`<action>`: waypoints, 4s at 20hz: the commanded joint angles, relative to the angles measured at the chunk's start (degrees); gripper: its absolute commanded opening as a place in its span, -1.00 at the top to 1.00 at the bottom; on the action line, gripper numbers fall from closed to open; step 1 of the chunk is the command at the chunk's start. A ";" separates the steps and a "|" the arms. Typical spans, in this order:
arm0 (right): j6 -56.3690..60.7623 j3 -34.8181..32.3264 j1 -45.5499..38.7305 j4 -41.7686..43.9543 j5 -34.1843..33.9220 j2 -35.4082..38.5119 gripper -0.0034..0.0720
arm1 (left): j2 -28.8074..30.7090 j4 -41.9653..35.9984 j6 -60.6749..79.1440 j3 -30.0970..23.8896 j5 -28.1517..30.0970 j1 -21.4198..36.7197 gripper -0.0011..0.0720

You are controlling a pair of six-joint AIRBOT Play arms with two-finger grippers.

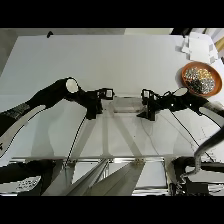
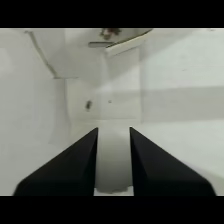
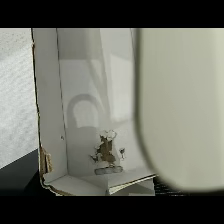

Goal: Fold the box and place the chain.

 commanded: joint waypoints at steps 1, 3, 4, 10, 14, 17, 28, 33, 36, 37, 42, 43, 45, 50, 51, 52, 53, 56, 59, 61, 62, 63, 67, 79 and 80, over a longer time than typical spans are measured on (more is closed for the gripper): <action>0.02 -0.02 0.04 0.00 0.02 -0.02 -0.57 | 0.04 0.48 5.14 -0.15 6.40 -0.04 0.12; 0.02 -0.02 0.04 0.00 0.02 -0.02 -0.57 | 0.02 -0.04 8.04 -0.15 8.31 -0.26 0.02; 0.02 -0.02 0.04 0.00 0.02 -0.02 -0.57 | -0.02 -0.81 9.46 -0.15 8.39 -0.35 0.02; 0.02 -0.02 0.04 0.00 0.02 -0.02 -0.57 | -2.27 -2.05 11.08 -0.13 10.08 -2.49 0.02; 0.02 -0.02 0.04 0.00 0.02 -0.02 -0.57 | -2.49 -4.85 14.56 -0.13 10.29 -4.24 0.17; 0.02 -0.02 0.04 0.00 0.02 -0.02 -0.57 | -2.49 -4.87 14.53 -0.15 9.40 -4.66 0.29; 0.02 -0.02 0.04 0.00 0.02 -0.02 -0.57 | -2.51 -13.27 15.67 -0.13 13.16 -6.88 0.61; 0.02 -0.02 0.04 0.00 0.02 -0.02 -0.57 | -2.71 -15.41 15.56 -0.13 15.76 -7.78 0.62; 0.02 -0.02 0.04 0.00 0.02 -0.02 -0.57 | -3.72 -16.52 15.52 -0.13 15.87 -8.35 0.56; 0.02 -0.02 0.04 0.00 0.02 -0.02 -0.57 | -3.82 -16.68 15.37 -0.13 15.89 -8.57 0.48; 0.02 -0.02 0.04 0.00 0.02 -0.02 -0.57 | -3.30 -15.69 7.82 -0.13 15.21 -8.02 0.21; 0.02 -0.02 0.04 0.00 0.02 -0.02 -0.57 | -2.75 -14.64 5.16 -0.13 14.88 -7.63 0.30; 0.02 -0.02 0.04 0.00 0.02 -0.02 -0.57 | -0.74 -11.39 -1.36 -0.13 12.55 -6.23 0.90; 0.02 -0.02 0.04 0.00 0.02 -0.02 -0.57 | 5.70 -2.25 -23.45 -0.15 0.94 0.07 0.95; 0.02 -0.02 0.04 0.00 0.02 -0.02 -0.57 | 6.64 -0.92 -27.61 -0.15 -1.29 1.55 0.95; 0.02 -0.02 0.04 0.00 0.02 -0.02 -0.57 | 7.32 -0.07 -30.84 -0.15 -2.97 3.06 0.95; 0.02 -0.02 0.04 0.00 0.02 -0.02 -0.57 | 7.61 0.04 -33.40 -0.20 -4.02 4.66 0.96; 0.02 -0.02 0.04 0.00 0.02 -0.02 -0.57 | 6.91 -2.75 -41.42 -2.93 -2.32 8.92 0.95; 0.02 -0.02 0.04 0.00 0.02 -0.02 -0.57 | 3.30 -9.11 -44.04 -4.31 -1.88 9.77 0.95; 0.02 -0.02 0.04 0.00 0.02 -0.02 -0.57 | -0.24 -14.62 -44.04 -4.28 -1.90 9.11 0.95; 0.02 -0.02 0.04 0.00 0.00 -0.02 -0.57 | -1.86 -16.22 -44.06 -4.28 -1.92 8.52 0.95; 0.02 -0.02 0.04 0.00 0.02 -0.02 -0.57 | -2.99 -16.94 -44.06 -4.28 -1.88 7.89 0.96; 0.02 -0.02 0.04 0.00 0.02 -0.02 -0.57 | -4.96 -17.49 -45.09 -4.28 0.07 6.27 0.96; 0.02 -0.02 0.04 0.00 0.02 -0.02 -0.57 | -3.72 -10.34 -49.75 -4.28 -0.96 7.41 0.96; 0.02 -0.02 0.04 0.00 0.02 -0.02 -0.57 | -3.45 -9.09 -51.06 -4.28 -0.85 7.72 0.96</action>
